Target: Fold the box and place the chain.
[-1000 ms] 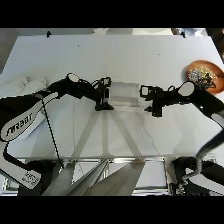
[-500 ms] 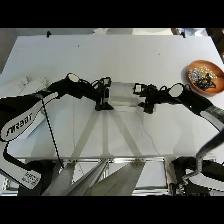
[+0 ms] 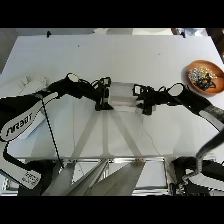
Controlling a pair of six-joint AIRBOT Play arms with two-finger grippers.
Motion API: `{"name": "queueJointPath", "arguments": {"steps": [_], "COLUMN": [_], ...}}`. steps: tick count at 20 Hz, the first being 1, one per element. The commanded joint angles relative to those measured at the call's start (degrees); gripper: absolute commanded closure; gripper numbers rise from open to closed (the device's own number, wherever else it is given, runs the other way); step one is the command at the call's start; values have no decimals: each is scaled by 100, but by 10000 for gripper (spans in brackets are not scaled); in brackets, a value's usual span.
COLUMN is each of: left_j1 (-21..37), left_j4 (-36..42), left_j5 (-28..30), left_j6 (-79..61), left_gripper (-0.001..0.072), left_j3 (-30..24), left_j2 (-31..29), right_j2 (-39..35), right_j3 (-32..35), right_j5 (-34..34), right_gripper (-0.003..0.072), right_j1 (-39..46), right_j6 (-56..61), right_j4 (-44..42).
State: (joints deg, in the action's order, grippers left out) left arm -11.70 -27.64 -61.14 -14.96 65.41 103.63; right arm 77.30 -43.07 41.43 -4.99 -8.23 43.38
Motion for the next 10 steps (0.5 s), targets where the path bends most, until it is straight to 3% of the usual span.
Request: {"name": "queueJointPath", "arguments": {"steps": [1, 6, 8, 10], "left_j1": [0, 0, 0, 0], "left_j4": [15, 15, 15, 15], "left_j5": [7, 7, 7, 7], "left_j6": [-2, -2, -2, -2], "left_gripper": [431, 431, 431, 431], "left_j3": [0, 0, 0, 0], "left_j2": [2, 2, 2, 2], "right_j2": [63, 166, 166, 188], "right_j3": [-2, -2, -2, -2], "right_j5": [-212, -195, -205, -212], "right_gripper": [388, 393, 525, 527], "right_j1": [-7, -81, -181, -245], "right_j6": [-297, -284, -286, -302], "right_j4": [-527, -656, -664, -662]}}
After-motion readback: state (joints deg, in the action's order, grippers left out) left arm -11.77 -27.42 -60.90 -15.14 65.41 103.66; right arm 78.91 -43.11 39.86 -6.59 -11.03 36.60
